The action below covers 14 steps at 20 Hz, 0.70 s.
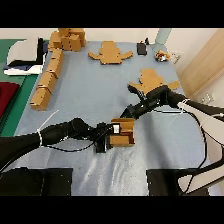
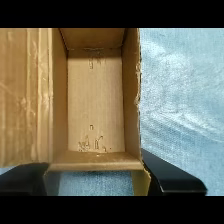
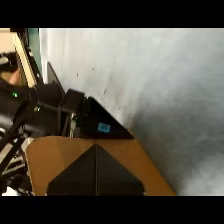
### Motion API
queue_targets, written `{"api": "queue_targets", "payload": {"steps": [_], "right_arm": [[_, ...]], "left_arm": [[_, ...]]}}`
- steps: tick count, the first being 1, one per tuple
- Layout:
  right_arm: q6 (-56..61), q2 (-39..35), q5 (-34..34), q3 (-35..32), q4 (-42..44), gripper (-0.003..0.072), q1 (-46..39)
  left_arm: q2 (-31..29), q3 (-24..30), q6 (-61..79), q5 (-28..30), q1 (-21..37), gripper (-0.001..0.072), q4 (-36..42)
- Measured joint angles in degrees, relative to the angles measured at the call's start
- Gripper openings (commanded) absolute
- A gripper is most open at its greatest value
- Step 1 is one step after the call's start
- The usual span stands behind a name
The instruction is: Fold the box.
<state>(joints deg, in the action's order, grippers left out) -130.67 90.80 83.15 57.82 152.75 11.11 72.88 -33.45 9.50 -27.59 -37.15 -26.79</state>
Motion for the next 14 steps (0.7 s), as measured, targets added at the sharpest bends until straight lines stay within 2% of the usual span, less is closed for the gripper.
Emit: {"api": "queue_targets", "payload": {"steps": [5, 14], "right_arm": [[-1.18, -10.05, -6.01, -4.87, -7.56, 0.0, 5.68], [0.92, -29.35, -26.38, -18.91, -23.87, 0.0001, 17.03]], "left_arm": [[0.0, 0.0, 0.0, 0.0, 0.0, 0.0392, -0.02], [0.0, 0.0, 0.0, 0.0, 0.0, 0.0392, 0.0]]}}
